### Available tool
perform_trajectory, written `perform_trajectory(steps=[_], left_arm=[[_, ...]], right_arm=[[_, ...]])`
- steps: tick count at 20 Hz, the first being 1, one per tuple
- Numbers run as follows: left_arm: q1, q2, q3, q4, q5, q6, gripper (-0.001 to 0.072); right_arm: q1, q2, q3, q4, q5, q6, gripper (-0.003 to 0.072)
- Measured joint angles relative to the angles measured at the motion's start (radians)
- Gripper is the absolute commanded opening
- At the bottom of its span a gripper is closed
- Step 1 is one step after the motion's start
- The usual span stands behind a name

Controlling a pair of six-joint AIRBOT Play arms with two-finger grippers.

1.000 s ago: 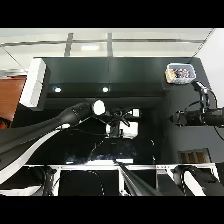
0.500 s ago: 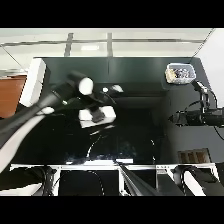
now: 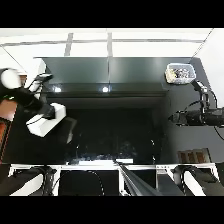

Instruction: Fold the box and place the chain.

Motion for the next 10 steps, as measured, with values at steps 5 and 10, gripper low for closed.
perform_trajectory(steps=[5,10], left_arm=[[0.374,0.066,-0.058,0.011,0.022,-0.023,0.0224],[0.639,0.078,-0.074,0.011,0.072,-0.014,0.0224]], right_arm=[[0.000,0.000,0.000,0.000,-0.012,-0.002,0.0017],[0.000,0.000,0.000,0.000,-0.022,-0.003,0.0017]])
